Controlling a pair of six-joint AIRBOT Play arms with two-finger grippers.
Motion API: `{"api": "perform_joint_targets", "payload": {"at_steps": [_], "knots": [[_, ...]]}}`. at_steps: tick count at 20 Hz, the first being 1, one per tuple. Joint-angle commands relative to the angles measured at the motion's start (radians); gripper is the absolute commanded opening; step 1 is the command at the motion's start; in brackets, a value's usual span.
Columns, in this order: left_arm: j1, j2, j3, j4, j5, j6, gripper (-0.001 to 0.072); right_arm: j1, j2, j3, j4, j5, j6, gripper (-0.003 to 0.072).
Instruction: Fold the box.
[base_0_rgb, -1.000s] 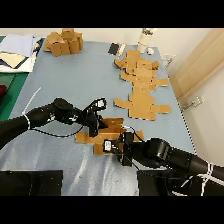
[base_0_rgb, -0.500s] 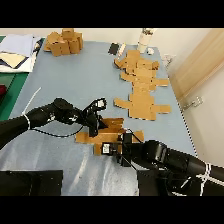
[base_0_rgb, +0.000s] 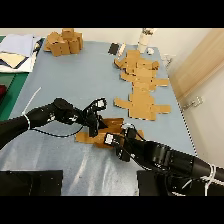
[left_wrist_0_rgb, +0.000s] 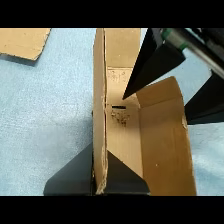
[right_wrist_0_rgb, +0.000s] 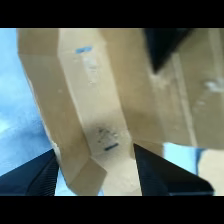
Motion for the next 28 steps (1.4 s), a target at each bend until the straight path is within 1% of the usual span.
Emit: {"api": "perform_joint_targets", "payload": {"at_steps": [1, 4, 6, 8, 11, 15, 17, 19, 21, 24, 26, 28], "knots": [[0.0, 0.0, 0.0, 0.0, 0.0, 0.0, 0.0014, -0.008, 0.062, 0.0, -0.061, -0.047, 0.075, 0.0714], [0.0, 0.0, 0.0, 0.0, 0.0, 0.0, 0.0014, -0.056, 0.061, -0.002, -0.062, -0.058, 0.071, 0.0714], [0.0, 0.0, 0.0, 0.0, 0.0, 0.0, 0.0013, -0.077, 0.057, -0.002, -0.056, -0.04, -0.008, 0.0714], [0.0, 0.0, 0.0, 0.0, 0.0, 0.0, 0.0013, -0.117, 0.058, -0.002, 0.008, -0.005, -0.127, 0.0714], [0.0, 0.0, 0.0, 0.0, 0.0, 0.0, 0.0014, -0.233, 0.058, -0.001, 0.27, 0.042, -0.455, 0.0715], [0.0, 0.0, 0.0, 0.0, 0.0, 0.0, 0.0013, -0.443, 0.051, 0.012, 0.661, 0.054, -0.949, 0.0715], [0.0, 0.0, 0.0, 0.0, 0.0, 0.0, 0.0014, -0.52, 0.023, 0.029, 0.777, 0.042, -1.09, 0.0715], [0.0, 0.0, 0.0, 0.0, 0.0, 0.0, 0.0013, -0.566, -0.036, 0.053, 0.848, 0.003, -1.193, 0.0715], [0.0, 0.0, 0.0, 0.0, 0.0, 0.0, 0.0013, -0.587, -0.113, 0.098, 0.889, -0.057, -1.262, 0.0715], [0.0, 0.0, 0.0, 0.0, 0.0, 0.0, 0.0013, -0.588, -0.196, 0.154, 0.907, -0.115, -1.275, 0.0714], [0.0, 0.0, 0.0, 0.0, 0.0, 0.0, 0.0013, -0.588, -0.217, 0.159, 0.918, -0.13, -1.292, 0.0714], [0.0, 0.0, 0.0, 0.0, 0.0, 0.0, 0.0013, -0.59, -0.22, 0.158, 0.905, -0.177, -1.281, 0.0713]]}}
